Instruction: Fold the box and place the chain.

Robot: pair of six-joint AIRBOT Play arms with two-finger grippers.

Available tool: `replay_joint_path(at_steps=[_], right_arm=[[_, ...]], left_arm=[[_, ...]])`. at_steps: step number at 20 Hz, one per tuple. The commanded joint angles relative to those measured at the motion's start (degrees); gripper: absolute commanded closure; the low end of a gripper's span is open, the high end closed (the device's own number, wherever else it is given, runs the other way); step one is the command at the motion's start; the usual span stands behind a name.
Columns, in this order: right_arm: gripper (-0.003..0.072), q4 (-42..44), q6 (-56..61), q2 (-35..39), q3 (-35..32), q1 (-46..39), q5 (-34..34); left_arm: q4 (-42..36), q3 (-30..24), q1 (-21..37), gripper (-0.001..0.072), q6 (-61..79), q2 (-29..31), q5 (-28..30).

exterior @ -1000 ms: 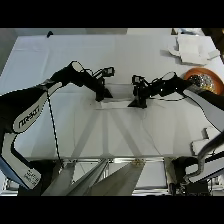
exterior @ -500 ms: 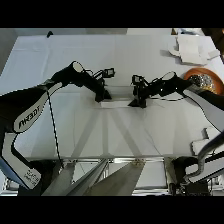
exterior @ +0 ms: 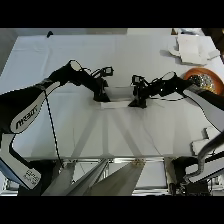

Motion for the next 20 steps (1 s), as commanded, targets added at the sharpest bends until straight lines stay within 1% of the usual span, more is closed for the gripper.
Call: replay_joint_path(at_steps=[1,3,5,8,12,14,16,18,19,20], right_arm=[[0.0203,0.0,0.1,0.0,0.0,0.0,0.0],[0.0203,0.0,0.0,0.0,0.0,0.0,0.0],[0.0203,0.0,0.1,0.0,0.0,0.0,0.0],[0.0203,0.0,0.1,0.0,0.0,0.0,0.0],[0.0203,0.0,0.1,0.0,0.0,0.0,0.0],[0.0203,0.0,0.1,0.0,0.0,0.0,0.0],[0.0203,0.0,0.0,0.0,0.0,0.0,0.0],[0.0203,0.0,0.0,0.0,0.0,0.0,0.0],[0.0203,0.0,0.1,0.0,0.0,0.0,0.0],[0.0203,0.0,0.1,0.0,0.0,0.0,0.0]], left_arm=[[3.5,0.0,2.7,0.0073,0.0,3.8,-1.3],[4.7,0.0,5.2,0.0073,-0.1,6.9,-2.9],[5.6,0.0,7.1,0.0073,-1.4,9.9,-6.1],[6.3,0.0,7.2,0.0073,-10.6,14.1,-12.6],[5.7,0.0,2.9,0.0073,-21.9,17.8,-22.6],[3.4,0.0,-0.1,0.0073,-25.4,18.3,-26.9],[0.6,0.0,-2.9,0.0073,-25.8,18.2,-29.3],[-0.7,0.0,-5.3,0.0087,-25.8,18.1,-28.6],[-0.6,0.0,-6.2,0.0141,-25.8,18.1,-27.3],[-0.3,0.0,-6.9,0.0367,-25.4,18.0,-24.7]])
